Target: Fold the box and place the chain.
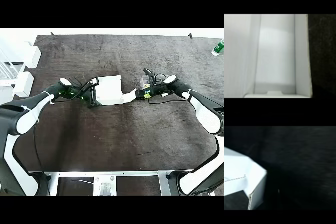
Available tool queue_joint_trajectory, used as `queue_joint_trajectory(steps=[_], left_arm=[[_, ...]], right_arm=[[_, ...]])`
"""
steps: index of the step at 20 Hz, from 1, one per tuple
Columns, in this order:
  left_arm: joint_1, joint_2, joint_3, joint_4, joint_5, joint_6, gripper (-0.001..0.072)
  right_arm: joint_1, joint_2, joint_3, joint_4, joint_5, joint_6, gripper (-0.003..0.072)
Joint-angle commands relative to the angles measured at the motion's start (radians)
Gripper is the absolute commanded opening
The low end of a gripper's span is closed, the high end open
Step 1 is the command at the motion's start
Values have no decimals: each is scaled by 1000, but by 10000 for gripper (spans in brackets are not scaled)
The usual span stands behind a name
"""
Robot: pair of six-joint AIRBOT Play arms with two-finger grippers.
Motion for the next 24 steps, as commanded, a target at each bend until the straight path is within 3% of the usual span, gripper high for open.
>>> queue_joint_trajectory(steps=[1,6,8,9,11,12,13,21,24], left_arm=[[0,1,0,-1,1,0,464],[0,1,0,-1,1,0,464],[0,1,0,-1,1,0,465],[0,1,0,-1,1,0,464],[0,1,0,-1,1,0,465],[0,1,0,-1,1,0,465],[0,1,0,-1,1,0,464],[0,1,0,-2,1,0,465],[0,1,0,-2,1,0,465]], right_arm=[[20,37,2,81,9,-24,12],[49,68,2,96,7,-21,159],[52,68,2,97,11,5,310],[53,68,2,102,12,19,360],[61,68,2,115,12,23,389],[64,68,2,122,12,23,484],[72,68,2,121,12,23,522],[118,66,17,105,-8,54,522],[146,65,54,-58,-13,165,523]])
